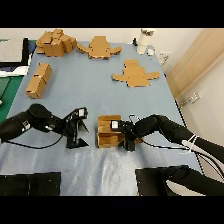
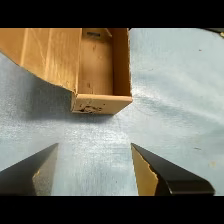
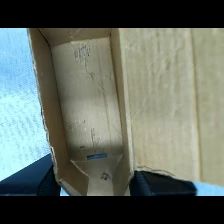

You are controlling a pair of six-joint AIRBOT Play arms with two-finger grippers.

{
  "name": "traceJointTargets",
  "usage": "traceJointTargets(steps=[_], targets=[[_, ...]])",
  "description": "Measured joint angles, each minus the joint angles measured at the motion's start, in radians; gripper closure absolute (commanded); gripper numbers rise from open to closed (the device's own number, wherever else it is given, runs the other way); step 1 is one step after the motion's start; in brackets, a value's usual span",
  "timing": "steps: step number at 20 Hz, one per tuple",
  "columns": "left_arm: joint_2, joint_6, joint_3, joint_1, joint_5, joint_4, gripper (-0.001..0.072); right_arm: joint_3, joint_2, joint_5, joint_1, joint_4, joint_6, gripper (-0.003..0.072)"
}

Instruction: Fold the box.

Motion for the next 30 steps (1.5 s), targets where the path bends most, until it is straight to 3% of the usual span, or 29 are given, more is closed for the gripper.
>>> traceJointTargets(steps=[5,12,22,30], targets=[[-0.007,0.093,-0.062,-0.086,0.156,-0.061,0.0010,0.000,0.000,0.000,0.000,0.000,0.000,0.0185],[-0.068,0.098,-0.060,-0.198,0.294,-0.149,0.0010,0.000,0.000,0.000,0.000,0.000,0.000,0.0185],[-0.122,0.082,-0.017,-0.281,0.359,-0.200,0.0010,0.000,0.000,0.000,0.000,-0.001,0.000,0.0185],[-0.171,-0.054,0.035,-0.325,0.383,-0.077,0.0011,0.000,0.000,0.000,0.000,-0.001,0.000,0.0185]])
